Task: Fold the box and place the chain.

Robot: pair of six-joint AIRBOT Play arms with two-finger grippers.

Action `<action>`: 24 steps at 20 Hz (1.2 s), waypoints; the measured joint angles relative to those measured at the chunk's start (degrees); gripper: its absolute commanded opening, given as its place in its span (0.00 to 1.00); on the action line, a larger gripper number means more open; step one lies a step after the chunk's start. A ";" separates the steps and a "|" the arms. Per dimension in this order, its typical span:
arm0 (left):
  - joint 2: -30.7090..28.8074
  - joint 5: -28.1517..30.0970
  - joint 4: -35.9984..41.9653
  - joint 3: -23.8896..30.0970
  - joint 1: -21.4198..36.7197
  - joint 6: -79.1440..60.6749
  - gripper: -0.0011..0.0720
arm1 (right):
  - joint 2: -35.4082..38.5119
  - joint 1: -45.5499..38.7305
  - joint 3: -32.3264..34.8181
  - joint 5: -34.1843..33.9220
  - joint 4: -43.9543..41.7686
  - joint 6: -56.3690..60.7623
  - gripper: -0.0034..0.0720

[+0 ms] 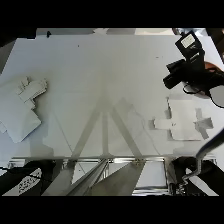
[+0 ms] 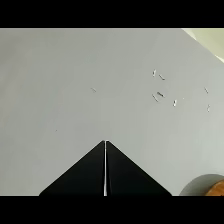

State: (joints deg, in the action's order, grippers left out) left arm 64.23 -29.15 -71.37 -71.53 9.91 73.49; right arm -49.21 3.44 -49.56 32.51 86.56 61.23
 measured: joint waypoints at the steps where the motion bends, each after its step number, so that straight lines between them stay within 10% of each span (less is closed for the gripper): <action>1: 0.00 -0.02 0.00 0.00 0.00 0.00 0.97 | 0.00 0.00 0.00 -0.26 -0.11 0.00 0.07; 5: 0.00 0.00 0.00 0.00 0.00 0.00 0.97 | 0.00 0.00 0.00 -0.76 -1.05 0.13 0.07; 12: 0.00 0.00 0.00 0.00 0.00 0.02 0.97 | 2.16 -0.46 -1.97 3.76 1.51 11.08 0.54; 24: 0.00 0.00 -0.02 0.00 0.00 0.02 0.97 | -0.42 -29.49 -6.78 36.54 10.73 10.73 0.76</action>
State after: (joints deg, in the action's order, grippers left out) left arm 64.23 -29.15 -71.40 -71.53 9.91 73.52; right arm -49.63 -26.04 -56.34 69.06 97.30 71.96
